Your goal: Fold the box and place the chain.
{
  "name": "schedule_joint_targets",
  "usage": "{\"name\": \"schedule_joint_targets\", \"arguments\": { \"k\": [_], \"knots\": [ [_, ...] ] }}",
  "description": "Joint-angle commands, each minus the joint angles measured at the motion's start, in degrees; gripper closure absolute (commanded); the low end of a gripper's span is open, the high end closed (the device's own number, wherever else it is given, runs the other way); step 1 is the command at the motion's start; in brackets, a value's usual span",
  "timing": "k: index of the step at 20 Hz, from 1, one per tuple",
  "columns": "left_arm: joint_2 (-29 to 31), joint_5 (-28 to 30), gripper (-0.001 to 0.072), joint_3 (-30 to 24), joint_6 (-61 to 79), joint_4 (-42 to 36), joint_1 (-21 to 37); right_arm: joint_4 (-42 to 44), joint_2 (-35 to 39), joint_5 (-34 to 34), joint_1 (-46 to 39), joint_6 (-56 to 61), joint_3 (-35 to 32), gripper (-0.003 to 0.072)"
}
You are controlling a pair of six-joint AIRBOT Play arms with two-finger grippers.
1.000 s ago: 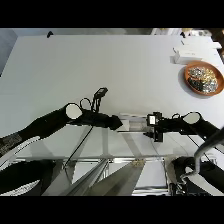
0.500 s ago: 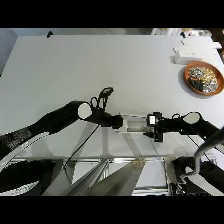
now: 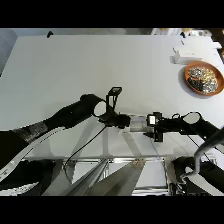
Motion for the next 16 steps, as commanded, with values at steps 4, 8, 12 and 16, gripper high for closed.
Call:
{"name": "schedule_joint_targets", "arguments": {
  "k": [4, 8, 12, 16],
  "knots": [
    [-4.04, -8.55, 0.0328, 7.26, -8.9, 7.85, -2.93, 0.02, 0.0, 0.0, -0.02, 0.02, 0.02, 0.0278],
    [-6.82, -9.25, 0.0374, 9.25, -13.18, 9.14, -4.09, 0.02, 0.0, 0.0, -0.02, 0.02, 0.02, 0.0278],
    [-7.45, -7.74, 0.0378, 9.25, -20.48, 12.04, -4.57, 0.02, 0.0, 0.0, -0.02, 0.02, 0.02, 0.0278],
    [-8.09, -8.24, 0.0561, 10.27, -25.88, 14.97, -4.74, 0.02, 0.0, 0.0, -0.02, 0.02, 0.02, 0.0278]
  ]
}}
